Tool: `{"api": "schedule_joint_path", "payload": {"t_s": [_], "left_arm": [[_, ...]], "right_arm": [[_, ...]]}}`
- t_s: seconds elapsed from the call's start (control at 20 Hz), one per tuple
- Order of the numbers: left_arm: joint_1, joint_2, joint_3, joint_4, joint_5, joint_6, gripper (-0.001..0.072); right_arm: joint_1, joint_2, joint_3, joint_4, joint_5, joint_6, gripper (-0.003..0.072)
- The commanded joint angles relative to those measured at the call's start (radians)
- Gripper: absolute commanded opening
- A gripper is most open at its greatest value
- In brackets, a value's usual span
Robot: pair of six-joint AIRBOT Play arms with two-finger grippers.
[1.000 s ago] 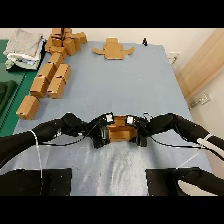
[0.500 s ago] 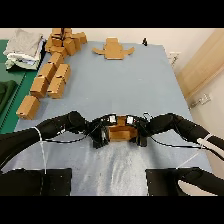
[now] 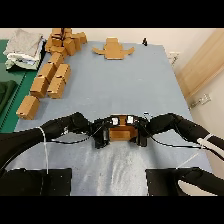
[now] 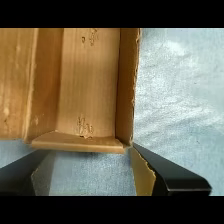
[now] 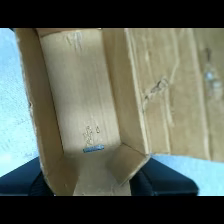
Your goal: Fold the box.
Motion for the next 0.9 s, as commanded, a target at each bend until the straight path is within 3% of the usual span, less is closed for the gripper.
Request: {"api": "schedule_joint_path", "payload": {"t_s": [0.0,0.85], "left_arm": [[-0.001,-0.003,0.001,0.011,0.024,-0.036,0.0697],[0.027,0.021,0.001,0.055,-0.003,-0.047,0.0697]], "right_arm": [[0.0,0.0,0.0,0.001,0.001,-0.003,0.06],[0.0,0.0,0.0,0.0,0.001,-0.003,0.06]]}}
